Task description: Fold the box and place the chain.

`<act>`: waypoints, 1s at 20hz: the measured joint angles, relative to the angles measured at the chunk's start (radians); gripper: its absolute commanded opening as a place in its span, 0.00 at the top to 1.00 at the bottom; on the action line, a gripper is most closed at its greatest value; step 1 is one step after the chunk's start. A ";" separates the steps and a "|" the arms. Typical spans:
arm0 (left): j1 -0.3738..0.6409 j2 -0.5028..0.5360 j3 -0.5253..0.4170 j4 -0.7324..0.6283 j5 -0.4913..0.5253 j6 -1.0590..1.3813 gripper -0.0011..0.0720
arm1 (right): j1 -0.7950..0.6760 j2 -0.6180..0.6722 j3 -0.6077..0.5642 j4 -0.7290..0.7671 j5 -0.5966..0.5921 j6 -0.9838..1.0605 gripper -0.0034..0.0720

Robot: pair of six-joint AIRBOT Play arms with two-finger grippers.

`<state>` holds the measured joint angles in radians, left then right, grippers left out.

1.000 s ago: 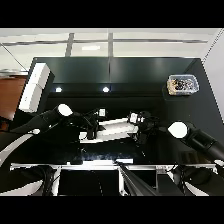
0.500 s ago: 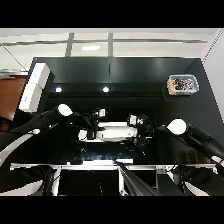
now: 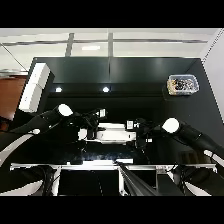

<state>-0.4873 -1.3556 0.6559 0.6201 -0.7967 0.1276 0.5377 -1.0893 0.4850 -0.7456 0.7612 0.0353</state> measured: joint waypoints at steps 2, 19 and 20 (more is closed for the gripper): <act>0.000 0.000 0.000 0.000 0.000 -0.001 0.95 | 0.000 -0.012 0.000 -0.007 -0.010 -0.007 0.00; 0.000 0.000 0.000 -0.001 0.002 -0.002 0.95 | 0.000 -0.067 0.000 0.037 -0.055 -0.051 0.01; 0.000 0.000 0.000 -0.001 0.002 -0.002 0.95 | 0.000 -0.067 -0.002 0.037 -0.057 -0.051 0.01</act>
<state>-0.4873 -1.3556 0.6559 0.6193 -0.7952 0.1253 0.5377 -1.1564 0.4828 -0.7090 0.7040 -0.0158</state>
